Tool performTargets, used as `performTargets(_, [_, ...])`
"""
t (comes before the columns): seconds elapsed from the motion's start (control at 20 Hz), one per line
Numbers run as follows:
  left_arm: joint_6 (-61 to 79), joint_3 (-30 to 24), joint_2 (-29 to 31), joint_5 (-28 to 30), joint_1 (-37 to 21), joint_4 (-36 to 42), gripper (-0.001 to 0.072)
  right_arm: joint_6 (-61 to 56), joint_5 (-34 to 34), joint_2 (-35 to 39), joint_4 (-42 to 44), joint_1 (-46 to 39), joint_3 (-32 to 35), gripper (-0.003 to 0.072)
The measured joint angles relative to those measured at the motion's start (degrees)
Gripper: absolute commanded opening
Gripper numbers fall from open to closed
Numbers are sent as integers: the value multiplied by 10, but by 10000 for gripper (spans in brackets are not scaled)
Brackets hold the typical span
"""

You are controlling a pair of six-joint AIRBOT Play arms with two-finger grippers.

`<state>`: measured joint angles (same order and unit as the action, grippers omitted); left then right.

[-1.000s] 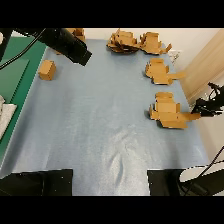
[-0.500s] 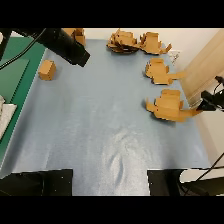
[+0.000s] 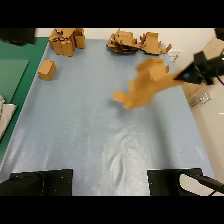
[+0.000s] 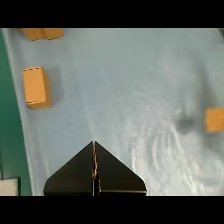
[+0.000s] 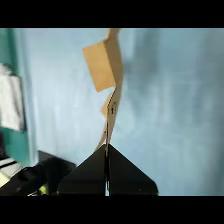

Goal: Fold the box.

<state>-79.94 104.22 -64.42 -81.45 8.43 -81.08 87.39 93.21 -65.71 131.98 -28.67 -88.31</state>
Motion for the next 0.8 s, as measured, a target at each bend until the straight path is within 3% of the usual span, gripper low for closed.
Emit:
performTargets(0.25, [-1,-4,25,-3,-102,69,13,71,-101,-87,113,120,18,3])
performTargets(0.55, [-5,-22,38,-21,-126,102,13,146,-189,-227,164,185,42,2])
performTargets(0.8, [-5,-53,40,-23,-130,107,13,179,-252,-269,181,186,133,2])
